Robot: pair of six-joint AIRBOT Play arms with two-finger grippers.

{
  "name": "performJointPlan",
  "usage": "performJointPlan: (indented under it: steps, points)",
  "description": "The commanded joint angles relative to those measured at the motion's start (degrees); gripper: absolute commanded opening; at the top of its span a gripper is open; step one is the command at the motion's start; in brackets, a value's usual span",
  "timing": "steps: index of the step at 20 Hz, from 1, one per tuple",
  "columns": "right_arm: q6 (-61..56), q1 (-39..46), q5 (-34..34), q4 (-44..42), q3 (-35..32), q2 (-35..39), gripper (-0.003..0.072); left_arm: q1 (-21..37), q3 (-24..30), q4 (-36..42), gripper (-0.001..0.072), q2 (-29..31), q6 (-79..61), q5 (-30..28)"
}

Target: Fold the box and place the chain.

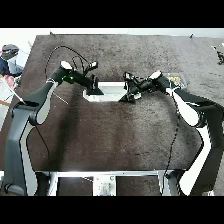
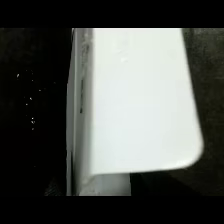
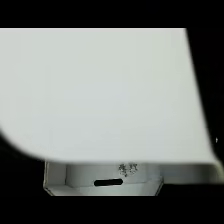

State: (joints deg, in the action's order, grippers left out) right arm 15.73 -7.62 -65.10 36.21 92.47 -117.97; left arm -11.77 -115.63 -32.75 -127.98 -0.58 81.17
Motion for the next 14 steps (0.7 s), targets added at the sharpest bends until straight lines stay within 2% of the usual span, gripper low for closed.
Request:
performJointPlan:
  steps: [1, 4, 9, 10, 11, 12, 14]
  points:
    - [0.1, 0.0, -0.5, 0.0, 0.0, 0.0, 0.0443, 1.7, -0.1, 0.2, 0.0415, 1.9, 0.1, 1.3]
    - [0.1, 0.0, -0.5, 0.0, 0.0, 0.0, 0.0443, 4.8, -0.1, 0.6, 0.0416, 4.3, 0.7, 3.3]
    - [0.1, 0.0, -0.5, 0.0, 0.0, 0.0, 0.0443, 6.3, 0.2, 4.4, 0.0413, 5.7, 3.9, 11.9]
    - [0.1, 0.0, -0.5, 0.0, 0.0, 0.0, 0.0443, 6.1, 0.6, 4.5, 0.0376, 5.4, 4.9, 11.8]
    - [0.1, 0.0, -0.5, 0.0, 0.0, 0.0, 0.0443, 5.7, 1.0, 4.4, 0.0180, 5.1, 5.0, 11.5]
    - [0.1, -0.1, -0.5, 0.0, 0.0, 0.0, 0.0443, 5.2, 1.5, 4.5, 0.0058, 4.7, 5.0, 11.3]
    - [0.1, 0.0, -0.5, 0.0, 0.0, 0.0, 0.0443, 4.2, 1.6, 4.5, 0.0051, 3.6, 5.0, 10.9]
